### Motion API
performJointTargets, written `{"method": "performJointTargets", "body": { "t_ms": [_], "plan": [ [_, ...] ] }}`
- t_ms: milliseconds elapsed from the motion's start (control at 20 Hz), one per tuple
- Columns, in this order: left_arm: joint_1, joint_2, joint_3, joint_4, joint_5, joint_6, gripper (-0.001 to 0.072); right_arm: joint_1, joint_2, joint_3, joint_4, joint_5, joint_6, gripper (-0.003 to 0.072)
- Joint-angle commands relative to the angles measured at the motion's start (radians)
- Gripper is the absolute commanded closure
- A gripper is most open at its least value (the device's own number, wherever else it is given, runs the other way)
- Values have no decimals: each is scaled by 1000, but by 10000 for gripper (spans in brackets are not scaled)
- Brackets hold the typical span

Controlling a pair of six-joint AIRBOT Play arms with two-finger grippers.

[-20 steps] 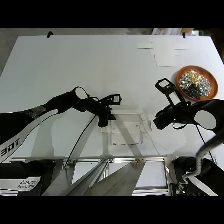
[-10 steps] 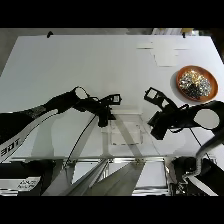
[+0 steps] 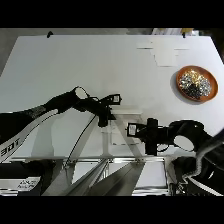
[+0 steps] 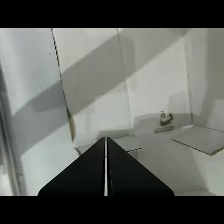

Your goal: Fold the box and place the chain.

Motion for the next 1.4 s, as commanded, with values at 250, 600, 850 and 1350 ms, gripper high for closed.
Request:
{"method": "performJointTargets", "body": {
  "t_ms": [250,600,850,1350],
  "plan": [
    [0,-1,0,0,0,0,700,143,1,-147,-128,-248,-9,210],
    [0,-1,0,0,0,0,700,162,-29,-193,-148,-328,3,202],
    [0,-1,0,0,0,0,700,162,-104,-194,-169,-412,3,202],
    [0,-1,0,0,0,0,700,163,50,-195,-110,-242,3,215]
  ]
}}
